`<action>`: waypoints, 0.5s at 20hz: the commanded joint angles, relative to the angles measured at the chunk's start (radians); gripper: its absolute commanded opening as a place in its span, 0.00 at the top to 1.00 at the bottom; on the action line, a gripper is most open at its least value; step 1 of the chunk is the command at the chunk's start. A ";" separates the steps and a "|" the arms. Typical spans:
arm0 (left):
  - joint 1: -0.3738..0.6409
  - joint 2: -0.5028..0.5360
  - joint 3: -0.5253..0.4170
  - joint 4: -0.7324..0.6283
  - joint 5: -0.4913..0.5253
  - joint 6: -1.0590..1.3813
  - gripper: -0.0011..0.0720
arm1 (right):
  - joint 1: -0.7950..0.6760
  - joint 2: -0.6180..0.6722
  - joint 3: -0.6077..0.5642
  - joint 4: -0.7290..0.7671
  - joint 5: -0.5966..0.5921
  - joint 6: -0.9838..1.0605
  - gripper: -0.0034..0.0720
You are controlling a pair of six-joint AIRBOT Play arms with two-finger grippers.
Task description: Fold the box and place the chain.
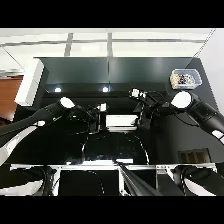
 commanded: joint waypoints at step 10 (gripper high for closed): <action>0.001 -0.001 0.000 0.000 0.000 0.000 0.59 | 0.001 -0.019 0.000 0.005 -0.002 -0.031 0.08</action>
